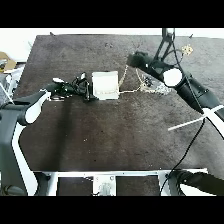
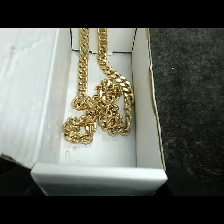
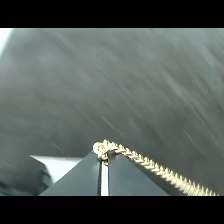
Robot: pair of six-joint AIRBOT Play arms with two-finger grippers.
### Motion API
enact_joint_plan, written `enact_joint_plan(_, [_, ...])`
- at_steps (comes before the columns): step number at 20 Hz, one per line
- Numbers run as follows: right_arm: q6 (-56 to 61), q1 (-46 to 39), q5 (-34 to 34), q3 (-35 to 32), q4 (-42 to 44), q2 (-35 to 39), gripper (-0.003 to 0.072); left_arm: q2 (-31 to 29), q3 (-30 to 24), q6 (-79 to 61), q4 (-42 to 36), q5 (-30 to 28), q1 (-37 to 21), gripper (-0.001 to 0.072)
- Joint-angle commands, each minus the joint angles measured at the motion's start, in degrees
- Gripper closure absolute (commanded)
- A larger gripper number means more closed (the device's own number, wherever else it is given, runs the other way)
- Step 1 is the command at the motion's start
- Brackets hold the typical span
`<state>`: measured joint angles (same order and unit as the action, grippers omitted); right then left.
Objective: Fold the box and place the chain.
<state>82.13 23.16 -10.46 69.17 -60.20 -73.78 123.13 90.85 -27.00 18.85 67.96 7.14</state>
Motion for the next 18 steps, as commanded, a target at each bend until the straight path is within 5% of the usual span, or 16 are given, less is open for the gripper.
enact_joint_plan(1, [-5.22,7.06,7.67,6.29,-0.22,1.11,0.0680,-0.02,-0.02,0.00,0.02,-0.02,-0.04,0.0424])
enact_joint_plan(7, [-3.98,12.07,11.37,10.51,1.55,-4.76,0.0681,-0.02,-0.02,0.00,0.02,-0.02,-0.04,0.0424])
enact_joint_plan(16, [4.11,13.27,-2.49,2.23,1.51,-16.04,0.0679,-0.02,-0.02,0.00,0.02,-0.02,-0.04,0.0424])
enact_joint_plan(17, [4.09,12.66,-2.47,1.22,1.46,-16.85,0.0660,-0.02,-0.02,0.00,0.00,-0.02,-0.04,0.0424])
enact_joint_plan(18, [4.09,11.76,-2.51,0.79,1.51,-17.46,0.0490,-0.02,-0.02,0.00,0.00,-0.02,-0.04,0.0424])
